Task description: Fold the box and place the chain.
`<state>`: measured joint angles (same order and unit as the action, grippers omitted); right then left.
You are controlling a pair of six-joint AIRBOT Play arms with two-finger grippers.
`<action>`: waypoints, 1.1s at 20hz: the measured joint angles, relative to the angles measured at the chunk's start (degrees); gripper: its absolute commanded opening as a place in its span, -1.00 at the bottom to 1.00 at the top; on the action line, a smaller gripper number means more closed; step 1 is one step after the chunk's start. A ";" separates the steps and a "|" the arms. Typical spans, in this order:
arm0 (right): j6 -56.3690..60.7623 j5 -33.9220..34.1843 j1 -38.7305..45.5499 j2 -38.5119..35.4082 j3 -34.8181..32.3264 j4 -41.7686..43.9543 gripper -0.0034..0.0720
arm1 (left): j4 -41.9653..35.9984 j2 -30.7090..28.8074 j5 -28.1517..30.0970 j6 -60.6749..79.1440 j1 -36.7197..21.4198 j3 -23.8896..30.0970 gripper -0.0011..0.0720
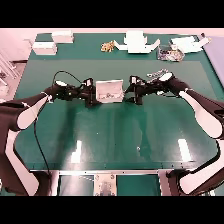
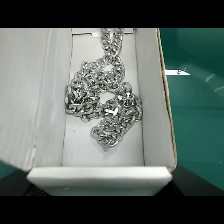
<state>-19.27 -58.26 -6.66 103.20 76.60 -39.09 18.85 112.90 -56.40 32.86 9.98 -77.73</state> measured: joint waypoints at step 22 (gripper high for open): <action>5.75 -1.03 0.31 8.50 8.39 -0.22 -0.90 | 0.02 -0.02 0.09 -0.04 -0.07 0.00 0.74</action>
<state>-13.52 -59.29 -6.35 111.70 84.99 -39.31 18.87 112.88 -56.31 32.82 9.91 -77.73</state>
